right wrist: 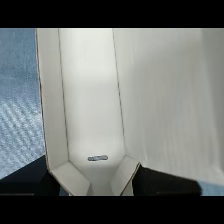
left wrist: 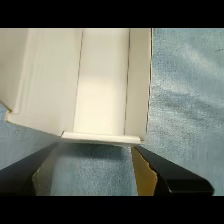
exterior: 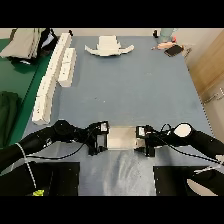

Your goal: Fold the box.

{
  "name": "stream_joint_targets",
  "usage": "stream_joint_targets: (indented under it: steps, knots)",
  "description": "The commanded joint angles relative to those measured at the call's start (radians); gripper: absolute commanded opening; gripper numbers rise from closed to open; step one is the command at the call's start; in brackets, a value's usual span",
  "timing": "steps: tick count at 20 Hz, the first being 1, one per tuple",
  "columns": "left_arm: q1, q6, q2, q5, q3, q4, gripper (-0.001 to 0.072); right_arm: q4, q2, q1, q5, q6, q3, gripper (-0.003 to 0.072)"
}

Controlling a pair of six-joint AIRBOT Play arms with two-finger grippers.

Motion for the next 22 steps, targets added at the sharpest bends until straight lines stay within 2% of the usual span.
stream_joint_targets:
  steps: [1,5,10,18,22]
  knots:
    - [0.000,0.011,-0.024,-0.008,0.007,-0.018,0.0686,0.000,0.001,0.001,0.000,0.000,0.001,0.0507]
    - [0.000,0.043,-0.031,-0.034,0.007,-0.021,0.0686,0.000,0.001,0.001,0.000,0.000,0.001,0.0507]
    - [0.000,0.138,-0.082,-0.039,0.011,-0.091,0.0685,0.000,0.001,0.001,0.000,0.000,0.001,0.0508]
    - [-0.058,0.129,-0.091,0.034,0.017,-0.079,0.0685,0.000,0.001,0.001,0.000,0.000,0.001,0.0507]
    - [-0.063,0.129,-0.097,0.037,0.022,-0.077,0.0685,0.000,0.001,0.001,0.000,0.000,0.001,0.0507]
